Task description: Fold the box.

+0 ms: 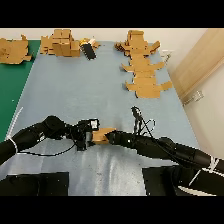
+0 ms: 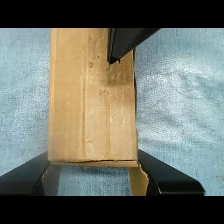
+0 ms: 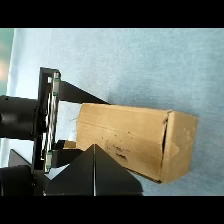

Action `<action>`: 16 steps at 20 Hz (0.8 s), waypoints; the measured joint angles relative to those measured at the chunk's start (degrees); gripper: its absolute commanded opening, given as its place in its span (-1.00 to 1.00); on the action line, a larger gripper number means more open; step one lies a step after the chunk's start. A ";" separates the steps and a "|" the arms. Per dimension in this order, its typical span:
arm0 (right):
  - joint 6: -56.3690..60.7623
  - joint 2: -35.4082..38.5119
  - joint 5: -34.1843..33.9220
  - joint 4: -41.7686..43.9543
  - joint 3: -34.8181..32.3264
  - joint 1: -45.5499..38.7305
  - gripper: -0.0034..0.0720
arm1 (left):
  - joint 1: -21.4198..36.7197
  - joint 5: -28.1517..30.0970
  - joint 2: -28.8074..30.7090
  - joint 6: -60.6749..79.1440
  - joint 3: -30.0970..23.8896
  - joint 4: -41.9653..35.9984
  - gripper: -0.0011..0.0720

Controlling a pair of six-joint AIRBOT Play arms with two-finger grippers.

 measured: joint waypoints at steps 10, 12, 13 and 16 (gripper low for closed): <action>0.02 -0.24 0.50 -0.09 0.00 0.00 -0.91 | 0.00 0.02 0.00 0.00 0.00 -0.02 0.21; 0.02 -0.24 1.49 -0.07 0.00 -0.02 -0.91 | 0.00 -0.02 0.00 0.00 0.00 -0.02 0.21; 0.02 -0.24 2.16 -0.07 0.00 -0.02 -0.91 | 0.00 -0.17 0.00 0.00 0.00 -0.02 0.21; 0.02 -0.24 3.67 -0.07 0.00 -0.13 -0.91 | 0.00 -0.83 0.00 0.02 0.00 -0.02 0.20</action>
